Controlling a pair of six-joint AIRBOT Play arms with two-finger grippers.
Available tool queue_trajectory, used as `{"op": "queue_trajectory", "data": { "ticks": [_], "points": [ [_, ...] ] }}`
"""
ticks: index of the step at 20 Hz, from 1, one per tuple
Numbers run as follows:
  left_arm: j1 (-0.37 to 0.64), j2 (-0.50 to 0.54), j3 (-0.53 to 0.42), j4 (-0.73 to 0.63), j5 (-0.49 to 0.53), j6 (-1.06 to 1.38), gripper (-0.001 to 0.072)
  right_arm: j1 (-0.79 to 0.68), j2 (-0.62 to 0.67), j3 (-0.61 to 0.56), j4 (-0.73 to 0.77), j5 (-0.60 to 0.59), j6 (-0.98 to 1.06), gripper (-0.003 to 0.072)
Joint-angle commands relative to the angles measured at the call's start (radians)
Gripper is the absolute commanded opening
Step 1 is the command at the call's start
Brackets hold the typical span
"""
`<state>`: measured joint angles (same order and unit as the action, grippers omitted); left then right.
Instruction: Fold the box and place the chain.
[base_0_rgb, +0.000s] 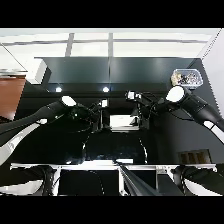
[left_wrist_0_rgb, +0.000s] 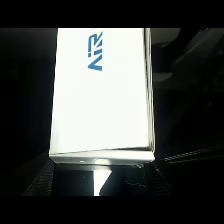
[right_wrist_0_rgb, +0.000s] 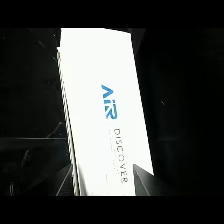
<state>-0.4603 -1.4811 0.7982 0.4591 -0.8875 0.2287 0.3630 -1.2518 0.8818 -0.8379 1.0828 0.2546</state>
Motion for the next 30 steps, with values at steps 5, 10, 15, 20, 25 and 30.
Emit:
{"op": "queue_trajectory", "data": {
  "ticks": [5,10,15,20,25,30],
  "points": [
    [-0.001,-0.001,0.001,0.000,0.000,-0.001,0.0283,0.000,0.000,-0.028,0.002,-0.005,0.003,0.0438],
    [-0.001,-0.001,0.001,0.000,0.000,0.000,0.0283,0.000,0.000,-0.048,0.002,-0.022,0.003,0.0438],
    [-0.001,-0.001,0.001,0.000,0.000,0.000,0.0283,-0.024,0.082,-0.047,0.003,0.020,0.204,0.0438],
    [-0.001,-0.001,0.001,0.000,0.000,-0.001,0.0284,-0.121,0.140,-0.093,0.091,0.237,0.589,0.0014],
    [-0.001,-0.001,0.001,0.000,0.000,0.000,0.0286,-0.130,0.085,-0.249,0.514,0.029,0.530,0.0008],
    [-0.001,-0.001,0.001,0.000,0.000,-0.001,0.0287,-0.130,-0.003,-0.254,0.472,-0.134,0.620,0.0015]
  ]
}}
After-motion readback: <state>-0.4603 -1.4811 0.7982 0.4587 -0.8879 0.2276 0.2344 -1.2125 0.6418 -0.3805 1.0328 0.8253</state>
